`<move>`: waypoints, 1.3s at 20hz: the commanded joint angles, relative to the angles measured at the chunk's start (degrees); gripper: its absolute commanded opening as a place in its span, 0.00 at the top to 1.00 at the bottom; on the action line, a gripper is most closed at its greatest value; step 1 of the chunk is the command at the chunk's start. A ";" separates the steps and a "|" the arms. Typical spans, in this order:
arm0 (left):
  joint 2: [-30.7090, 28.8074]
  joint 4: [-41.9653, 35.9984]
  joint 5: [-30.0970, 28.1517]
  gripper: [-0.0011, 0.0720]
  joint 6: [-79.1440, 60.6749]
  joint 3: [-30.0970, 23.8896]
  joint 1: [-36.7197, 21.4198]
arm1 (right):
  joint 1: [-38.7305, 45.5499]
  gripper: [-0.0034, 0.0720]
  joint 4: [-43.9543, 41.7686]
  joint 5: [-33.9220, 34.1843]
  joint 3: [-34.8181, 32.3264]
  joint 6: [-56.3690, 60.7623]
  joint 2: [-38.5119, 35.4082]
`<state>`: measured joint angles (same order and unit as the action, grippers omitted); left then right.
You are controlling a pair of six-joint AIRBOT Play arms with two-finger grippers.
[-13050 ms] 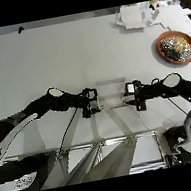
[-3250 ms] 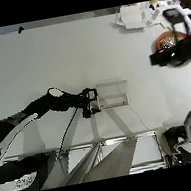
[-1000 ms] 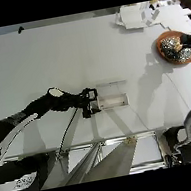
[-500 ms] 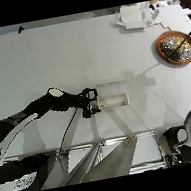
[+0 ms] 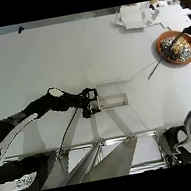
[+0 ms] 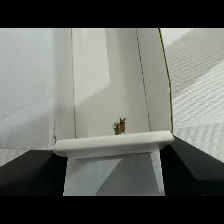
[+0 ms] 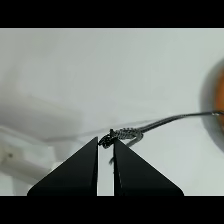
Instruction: Fold the box and place the chain.
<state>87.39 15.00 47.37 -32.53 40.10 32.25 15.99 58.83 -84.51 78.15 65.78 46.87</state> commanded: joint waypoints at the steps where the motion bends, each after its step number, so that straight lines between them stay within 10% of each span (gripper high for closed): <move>1: -0.04 0.00 0.00 0.97 -0.02 0.04 -0.02 | -4.94 0.93 -2.62 -3.50 0.02 0.48 -4.63; 11: -0.04 0.00 -0.02 0.97 -0.02 0.04 -0.02 | -23.96 0.93 -7.80 0.11 -3.13 3.41 -6.40; 26: -0.04 0.00 -0.02 0.97 -0.02 0.04 -0.02 | -45.46 0.93 -3.10 27.82 -33.57 3.37 -4.90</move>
<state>87.39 15.00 47.37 -32.53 40.10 32.25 -26.00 54.89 -63.72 50.19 69.14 41.12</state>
